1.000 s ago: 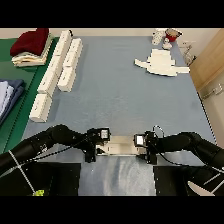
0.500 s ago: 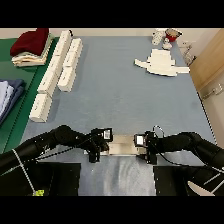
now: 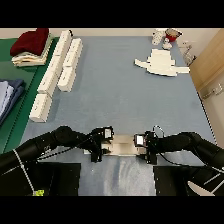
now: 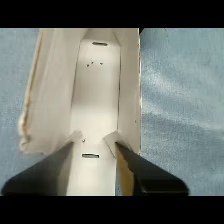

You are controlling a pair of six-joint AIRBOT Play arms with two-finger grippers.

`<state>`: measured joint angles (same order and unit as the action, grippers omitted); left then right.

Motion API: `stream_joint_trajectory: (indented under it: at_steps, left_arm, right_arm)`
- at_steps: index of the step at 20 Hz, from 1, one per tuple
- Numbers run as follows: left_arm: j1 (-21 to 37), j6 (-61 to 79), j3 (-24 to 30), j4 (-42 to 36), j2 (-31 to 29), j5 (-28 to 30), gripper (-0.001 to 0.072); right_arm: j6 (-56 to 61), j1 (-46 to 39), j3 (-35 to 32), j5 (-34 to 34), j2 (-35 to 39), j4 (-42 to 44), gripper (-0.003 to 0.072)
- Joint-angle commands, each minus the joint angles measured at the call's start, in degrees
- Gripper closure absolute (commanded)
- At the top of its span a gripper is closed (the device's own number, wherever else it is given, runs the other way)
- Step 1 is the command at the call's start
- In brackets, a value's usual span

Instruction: Fold the box.

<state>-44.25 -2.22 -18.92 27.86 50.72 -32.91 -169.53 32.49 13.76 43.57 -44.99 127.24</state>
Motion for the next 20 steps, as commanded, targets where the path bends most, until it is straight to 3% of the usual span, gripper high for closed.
stream_joint_trajectory:
  at_steps: [1, 8, 9, 10, 11, 12, 15, 20]
  left_arm:
    - [-0.1, -0.3, 0.9, -1.0, 0.7, -0.3, 0.0176]
    - [0.0, -0.4, 1.2, -1.1, 1.0, -0.1, 0.018]
    - [0.1, -0.6, 1.2, -1.1, 0.8, -0.2, 0.0205]
    - [0.1, -1.7, 1.0, -0.8, 0.4, -0.2, 0.0378]
    - [0.1, -2.4, 0.9, -0.7, -0.5, -0.2, 0.0611]
    - [0.1, -3.2, 0.8, -0.2, -1.7, -0.2, 0.0696]
    - [0.9, -20.8, 0.6, 7.5, -6.0, -1.3, 0.0697]
    - [6.6, -50.9, -0.3, 23.9, -13.6, -15.7, 0.0697]
  right_arm:
    - [0.0, 0.0, 0.0, 0.0, 0.1, 0.0, 0.0141]
    - [0.0, 0.0, 0.0, 0.0, 0.1, 0.0, 0.0141]
    - [0.0, 0.0, 0.0, 0.0, 0.1, 0.0, 0.0141]
    - [0.0, 0.0, 0.0, 0.0, 0.1, 0.0, 0.0141]
    - [0.0, 0.0, 0.0, 0.0, 0.1, 0.0, 0.0141]
    - [0.0, 0.0, 0.0, 0.0, 0.1, 0.0, 0.0141]
    - [0.0, 0.0, 0.0, 0.0, 0.1, 0.0, 0.0141]
    - [0.0, 0.0, 0.0, 0.0, 0.1, 0.0, 0.0141]
